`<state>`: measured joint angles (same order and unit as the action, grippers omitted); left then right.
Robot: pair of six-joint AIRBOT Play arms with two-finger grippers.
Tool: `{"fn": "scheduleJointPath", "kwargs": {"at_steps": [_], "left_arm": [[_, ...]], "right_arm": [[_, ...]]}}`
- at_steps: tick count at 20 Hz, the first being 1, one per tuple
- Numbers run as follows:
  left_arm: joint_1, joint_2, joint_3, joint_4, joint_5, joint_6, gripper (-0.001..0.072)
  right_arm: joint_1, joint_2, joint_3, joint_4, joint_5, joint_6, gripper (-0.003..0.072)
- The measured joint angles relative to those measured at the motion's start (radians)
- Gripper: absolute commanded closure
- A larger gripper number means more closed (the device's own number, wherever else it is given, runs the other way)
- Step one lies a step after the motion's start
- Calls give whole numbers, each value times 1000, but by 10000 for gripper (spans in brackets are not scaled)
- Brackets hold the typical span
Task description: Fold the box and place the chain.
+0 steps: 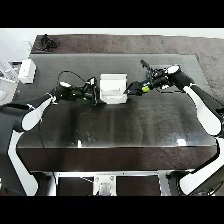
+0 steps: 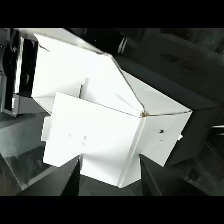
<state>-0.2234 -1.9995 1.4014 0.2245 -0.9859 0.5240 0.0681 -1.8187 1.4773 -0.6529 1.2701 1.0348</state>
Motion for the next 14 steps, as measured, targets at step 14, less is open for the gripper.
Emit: {"fn": "scheduleJointPath", "kwargs": {"at_steps": [14], "left_arm": [[0,0,0,0,0,0,243]], "right_arm": [[131,-5,169,-350,-24,188,263]]}}
